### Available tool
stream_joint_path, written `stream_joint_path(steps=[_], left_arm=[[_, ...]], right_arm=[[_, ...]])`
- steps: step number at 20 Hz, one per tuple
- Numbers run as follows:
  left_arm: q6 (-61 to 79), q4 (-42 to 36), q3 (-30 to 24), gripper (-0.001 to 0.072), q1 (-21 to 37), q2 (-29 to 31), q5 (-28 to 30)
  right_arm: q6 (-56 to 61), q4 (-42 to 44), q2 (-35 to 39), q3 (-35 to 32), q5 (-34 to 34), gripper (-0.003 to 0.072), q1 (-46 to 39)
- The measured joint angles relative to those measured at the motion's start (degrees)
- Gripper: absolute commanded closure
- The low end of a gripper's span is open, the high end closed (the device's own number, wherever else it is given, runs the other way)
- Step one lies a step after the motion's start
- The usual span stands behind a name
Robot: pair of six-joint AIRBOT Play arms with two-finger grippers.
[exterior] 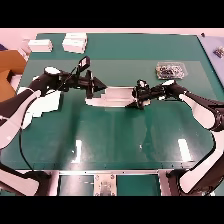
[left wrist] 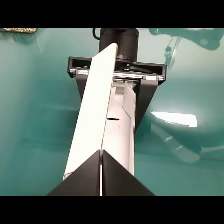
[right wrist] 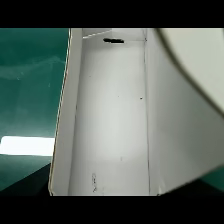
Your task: Fold the box and place the chain.
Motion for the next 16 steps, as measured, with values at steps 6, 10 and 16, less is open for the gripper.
stream_joint_path(steps=[6,10,16], left_arm=[[1.2,0.2,-1.9,0.0697,-0.3,-0.1,1.7],[1.6,0.0,-2.8,0.0697,-0.4,0.7,-0.5],[2.8,-0.2,-6.1,0.0697,-0.5,2.0,-2.9]], right_arm=[[0.0,0.0,0.0,0.0,0.0,0.0111,0.0],[0.0,0.0,0.0,0.0,0.0,0.0111,0.0],[0.0,0.0,0.0,0.0,0.0,0.0111,0.0]])
